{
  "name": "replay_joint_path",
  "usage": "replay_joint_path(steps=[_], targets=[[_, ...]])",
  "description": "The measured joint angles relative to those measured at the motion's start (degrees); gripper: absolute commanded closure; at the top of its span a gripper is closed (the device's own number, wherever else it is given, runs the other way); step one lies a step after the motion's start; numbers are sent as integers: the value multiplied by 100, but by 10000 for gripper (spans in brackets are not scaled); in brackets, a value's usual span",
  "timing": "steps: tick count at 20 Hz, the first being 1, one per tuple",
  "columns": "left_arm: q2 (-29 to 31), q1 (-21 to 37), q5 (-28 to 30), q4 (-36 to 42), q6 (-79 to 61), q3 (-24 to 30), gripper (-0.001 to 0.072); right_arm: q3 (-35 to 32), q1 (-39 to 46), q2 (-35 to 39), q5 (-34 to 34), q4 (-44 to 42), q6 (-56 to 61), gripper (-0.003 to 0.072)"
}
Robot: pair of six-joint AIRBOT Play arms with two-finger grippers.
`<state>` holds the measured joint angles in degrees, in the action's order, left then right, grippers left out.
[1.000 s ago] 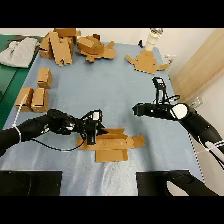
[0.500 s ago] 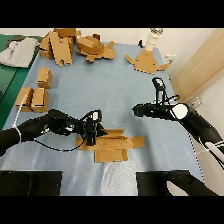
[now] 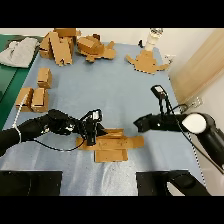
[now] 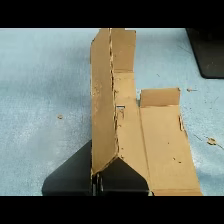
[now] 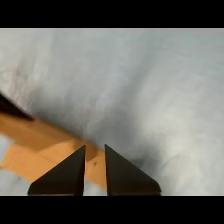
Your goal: Fold the box.
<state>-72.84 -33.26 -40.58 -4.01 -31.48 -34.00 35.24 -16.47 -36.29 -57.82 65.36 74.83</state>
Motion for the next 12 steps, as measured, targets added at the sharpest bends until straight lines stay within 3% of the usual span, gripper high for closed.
replay_joint_path(steps=[7,9,12], targets=[[0,0,0,-4,0,-2,694,-997,-2284,1718,-525,153,1390,502],[0,0,0,-4,0,-2,694,-1204,-3088,1755,-444,588,1609,502],[0,0,0,-4,2,-2,694,-1349,-4155,1296,-216,1930,1392,501]])
